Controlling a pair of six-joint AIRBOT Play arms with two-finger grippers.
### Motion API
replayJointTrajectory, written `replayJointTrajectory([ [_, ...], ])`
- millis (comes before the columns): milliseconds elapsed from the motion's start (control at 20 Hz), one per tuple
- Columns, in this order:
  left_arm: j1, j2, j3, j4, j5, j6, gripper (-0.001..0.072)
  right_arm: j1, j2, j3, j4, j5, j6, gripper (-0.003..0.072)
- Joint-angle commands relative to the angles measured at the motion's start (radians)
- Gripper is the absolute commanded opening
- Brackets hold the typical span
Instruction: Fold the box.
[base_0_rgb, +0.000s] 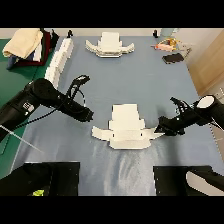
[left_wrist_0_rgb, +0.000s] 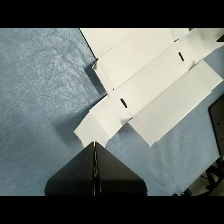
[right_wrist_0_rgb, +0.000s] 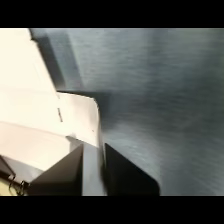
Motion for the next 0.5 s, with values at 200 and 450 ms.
replayJointTrajectory([
  [200,0.041,-0.001,0.000,0.001,0.049,-0.086,0.0169,0.076,-0.060,0.007,0.123,0.021,-0.188,0.0001],
  [450,0.167,-0.002,-0.013,0.000,0.038,-0.119,0.0451,0.203,0.119,-0.092,0.120,-0.184,-0.295,0.0001],
])
